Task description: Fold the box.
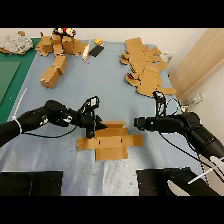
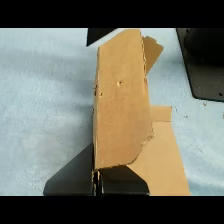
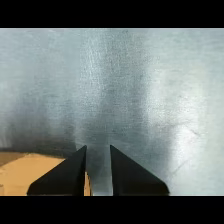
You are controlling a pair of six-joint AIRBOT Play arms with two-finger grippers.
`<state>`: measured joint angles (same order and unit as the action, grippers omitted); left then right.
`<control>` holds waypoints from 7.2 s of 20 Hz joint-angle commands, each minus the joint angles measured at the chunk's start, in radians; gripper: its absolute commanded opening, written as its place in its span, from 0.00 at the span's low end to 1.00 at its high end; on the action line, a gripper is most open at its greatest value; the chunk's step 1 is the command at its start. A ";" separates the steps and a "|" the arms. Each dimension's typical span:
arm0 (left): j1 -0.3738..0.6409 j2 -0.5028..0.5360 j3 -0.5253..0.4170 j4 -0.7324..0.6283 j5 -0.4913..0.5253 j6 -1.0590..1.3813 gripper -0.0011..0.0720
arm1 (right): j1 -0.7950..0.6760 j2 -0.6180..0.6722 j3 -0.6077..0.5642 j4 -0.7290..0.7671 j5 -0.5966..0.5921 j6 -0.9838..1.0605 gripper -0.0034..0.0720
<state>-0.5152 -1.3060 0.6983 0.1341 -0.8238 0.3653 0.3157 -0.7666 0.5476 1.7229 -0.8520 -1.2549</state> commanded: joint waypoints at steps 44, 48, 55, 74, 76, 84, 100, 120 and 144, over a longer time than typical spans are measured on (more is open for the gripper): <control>-0.096 0.084 -0.119 -0.237 0.233 0.469 0.03 | 0.000 -0.001 0.001 0.031 0.070 0.010 0.34; -0.097 0.084 -0.120 -0.314 0.243 0.551 0.03 | 0.000 -0.001 0.001 0.032 0.079 0.010 0.34; -0.117 0.084 -0.158 -0.314 0.267 0.567 0.03 | 0.000 -0.001 0.001 0.039 0.096 0.010 0.34; -0.146 0.086 -0.193 -0.312 0.192 0.490 0.03 | 0.000 0.000 0.001 0.057 0.096 0.009 0.34; -0.146 0.086 -0.193 -0.295 0.192 0.448 0.03 | 0.000 -0.001 0.001 0.057 0.096 0.008 0.34; -0.145 0.086 -0.193 -0.290 0.185 0.409 0.03 | 0.000 -0.001 0.001 0.058 0.095 0.005 0.34; -0.145 0.086 -0.193 -0.291 0.186 0.396 0.03 | 0.004 0.177 0.045 0.084 -0.379 0.048 0.05; -0.145 0.086 -0.193 -0.291 0.185 0.396 0.03 | 0.914 0.321 -0.190 -0.290 -0.183 -0.295 0.05; -0.145 0.086 -0.193 -0.291 0.185 0.396 0.03 | 1.083 0.039 -0.206 -0.697 0.019 -0.200 0.65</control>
<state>-0.6609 -1.2209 0.5060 -0.1574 -0.6384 0.7612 1.3983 -0.7261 0.3214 1.0367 -0.8238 -1.4651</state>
